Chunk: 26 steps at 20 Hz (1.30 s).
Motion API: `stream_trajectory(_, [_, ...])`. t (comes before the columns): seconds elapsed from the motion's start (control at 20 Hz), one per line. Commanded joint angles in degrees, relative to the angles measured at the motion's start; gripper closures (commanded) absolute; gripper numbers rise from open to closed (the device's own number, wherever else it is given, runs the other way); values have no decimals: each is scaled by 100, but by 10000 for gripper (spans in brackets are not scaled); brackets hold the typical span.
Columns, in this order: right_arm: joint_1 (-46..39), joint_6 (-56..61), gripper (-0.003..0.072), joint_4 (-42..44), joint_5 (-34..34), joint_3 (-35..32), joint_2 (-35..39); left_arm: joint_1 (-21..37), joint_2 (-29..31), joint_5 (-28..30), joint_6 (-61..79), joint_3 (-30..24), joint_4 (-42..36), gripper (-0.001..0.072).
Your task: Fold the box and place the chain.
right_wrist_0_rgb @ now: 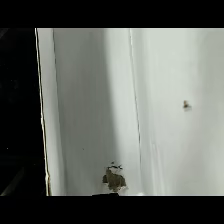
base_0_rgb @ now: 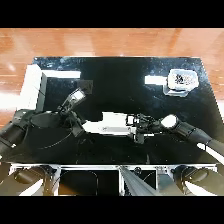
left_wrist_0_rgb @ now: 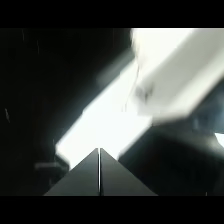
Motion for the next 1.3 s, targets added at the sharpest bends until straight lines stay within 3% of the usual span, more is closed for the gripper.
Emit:
stream_trajectory(0.0, [4,4,98,9,-2,0,-4,643,2,874,903,-7,-7,686])
stream_trajectory(0.05, [4,4,98,7,-2,0,-4,763,-103,859,1257,-7,-170,507])
stream_trajectory(0.1, [4,4,98,7,-2,0,-4,833,-245,859,1502,-4,-389,106])
stream_trajectory(0.15, [4,4,98,7,-2,0,-4,839,-426,761,1552,0,-470,79])
stream_trajectory(0.3, [4,4,98,7,-2,0,-4,542,-798,542,2162,4,-758,79])
stream_trajectory(0.4, [4,4,98,2,0,0,-4,157,-807,-28,2636,28,-1130,80])
stream_trajectory(0.6, [4,4,98,4,0,0,-4,-483,-1012,-273,3447,81,-1115,81])
stream_trajectory(1.25, [4,2,98,2,0,0,-4,-584,-2194,-560,3742,647,-1176,99])
